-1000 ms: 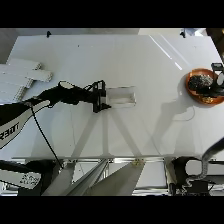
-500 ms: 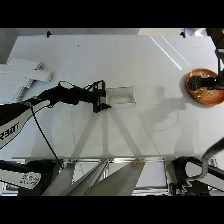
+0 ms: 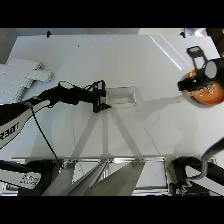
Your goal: Fold the box and place the chain.
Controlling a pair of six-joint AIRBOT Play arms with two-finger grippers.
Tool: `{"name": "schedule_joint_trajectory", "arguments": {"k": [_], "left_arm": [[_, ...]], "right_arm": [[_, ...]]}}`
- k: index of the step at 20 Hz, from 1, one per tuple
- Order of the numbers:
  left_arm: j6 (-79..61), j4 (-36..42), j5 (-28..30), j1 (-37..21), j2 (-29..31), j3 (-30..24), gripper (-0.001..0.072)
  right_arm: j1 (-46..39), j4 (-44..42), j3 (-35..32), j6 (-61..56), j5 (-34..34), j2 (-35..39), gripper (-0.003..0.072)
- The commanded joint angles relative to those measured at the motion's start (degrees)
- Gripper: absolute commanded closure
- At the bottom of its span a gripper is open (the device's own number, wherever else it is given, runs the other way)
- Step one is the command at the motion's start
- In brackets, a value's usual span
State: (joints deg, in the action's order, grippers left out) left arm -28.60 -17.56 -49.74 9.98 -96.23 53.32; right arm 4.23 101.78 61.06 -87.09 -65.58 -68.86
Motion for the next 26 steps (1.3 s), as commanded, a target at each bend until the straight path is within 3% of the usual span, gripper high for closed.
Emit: {"name": "schedule_joint_trajectory", "arguments": {"k": [1, 15, 26], "left_arm": [[0.0, 0.0, 0.0, 0.0, 0.0, 0.0, 0.0316], [0.0, 0.0, 0.0, 0.0, 0.0, 0.0, 0.0316], [0.0, 0.0, 0.0, 0.0, 0.0, 0.0, 0.0316]], "right_arm": [[5.9, -6.0, 0.0, 2.2, -0.7, 0.2, 0.0676], [15.2, -30.6, 0.0, 9.9, 11.7, -0.6, 0.0676], [18.6, -51.7, 0.0, 24.6, 16.9, -10.2, 0.0678]]}}
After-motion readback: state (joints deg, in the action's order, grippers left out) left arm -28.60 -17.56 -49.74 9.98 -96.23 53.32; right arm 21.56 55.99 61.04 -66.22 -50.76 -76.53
